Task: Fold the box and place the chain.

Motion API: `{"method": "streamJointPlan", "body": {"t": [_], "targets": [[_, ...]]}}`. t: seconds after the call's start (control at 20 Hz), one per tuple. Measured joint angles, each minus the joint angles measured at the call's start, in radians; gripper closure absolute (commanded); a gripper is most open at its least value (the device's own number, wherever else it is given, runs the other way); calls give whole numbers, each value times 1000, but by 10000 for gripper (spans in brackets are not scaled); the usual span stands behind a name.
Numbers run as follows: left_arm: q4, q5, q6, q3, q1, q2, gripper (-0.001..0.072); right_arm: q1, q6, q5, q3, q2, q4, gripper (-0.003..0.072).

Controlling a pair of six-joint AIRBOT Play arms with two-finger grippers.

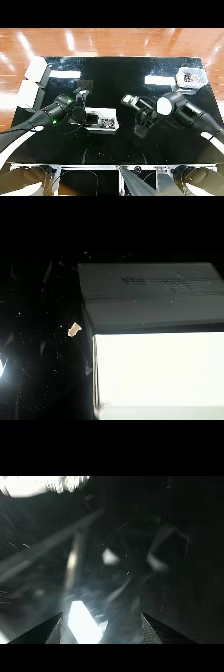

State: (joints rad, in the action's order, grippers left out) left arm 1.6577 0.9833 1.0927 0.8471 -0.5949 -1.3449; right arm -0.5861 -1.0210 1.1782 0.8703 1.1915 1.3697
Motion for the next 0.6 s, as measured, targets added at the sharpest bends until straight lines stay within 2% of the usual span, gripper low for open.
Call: {"method": "streamJointPlan", "body": {"t": [0.1,0.15,0.2,0.35,0.4,0.45,0.6], "targets": [[0,0,0,0,0,0,689,-19,121,-151,-58,-2,2,100],[0,0,0,0,0,0,689,-30,172,-230,-76,-2,0,214],[0,1,0,0,0,0,689,-39,212,-292,-88,0,-4,256],[0,1,0,0,0,0,689,-68,302,-419,-109,17,-60,255],[0,1,0,0,0,0,689,-79,325,-447,-112,23,-77,222],[0,2,0,0,0,0,689,-91,344,-476,-114,27,-93,155],[0,2,0,0,0,0,689,-124,383,-525,-118,47,-122,157]]}}
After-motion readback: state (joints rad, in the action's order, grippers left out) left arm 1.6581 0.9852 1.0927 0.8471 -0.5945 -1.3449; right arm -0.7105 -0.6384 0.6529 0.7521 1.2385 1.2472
